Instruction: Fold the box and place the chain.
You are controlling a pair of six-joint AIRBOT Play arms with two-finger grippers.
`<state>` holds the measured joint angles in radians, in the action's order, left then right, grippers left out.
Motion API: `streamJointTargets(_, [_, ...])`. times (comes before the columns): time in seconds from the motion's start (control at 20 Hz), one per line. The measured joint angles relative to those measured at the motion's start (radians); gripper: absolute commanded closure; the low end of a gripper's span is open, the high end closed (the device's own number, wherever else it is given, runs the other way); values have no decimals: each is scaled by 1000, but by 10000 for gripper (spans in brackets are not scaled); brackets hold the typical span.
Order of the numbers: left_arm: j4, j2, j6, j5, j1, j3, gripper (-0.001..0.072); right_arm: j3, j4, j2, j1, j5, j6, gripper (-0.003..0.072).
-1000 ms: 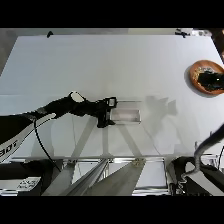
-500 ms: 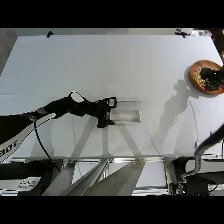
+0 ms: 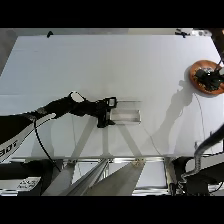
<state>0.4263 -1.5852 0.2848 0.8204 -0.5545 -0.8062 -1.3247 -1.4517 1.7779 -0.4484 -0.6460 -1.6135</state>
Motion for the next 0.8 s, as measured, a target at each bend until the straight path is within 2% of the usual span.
streamJointTargets(0.2, [0, 0, 0, 0, 0, 0, 434, -2, 16, -25, 0, -43, 6, 679])
streamJointTargets(0.35, [0, 0, 0, 0, 0, 0, 434, -4, 20, -97, 0, -47, 33, 679])
streamJointTargets(0.55, [0, 0, 0, 0, 0, 0, 434, -5, 22, -240, 0, -100, 89, 680])
streamJointTargets(0.8, [0, 0, 0, 0, 0, 0, 434, -3, 23, -434, 0, -249, 162, 680])
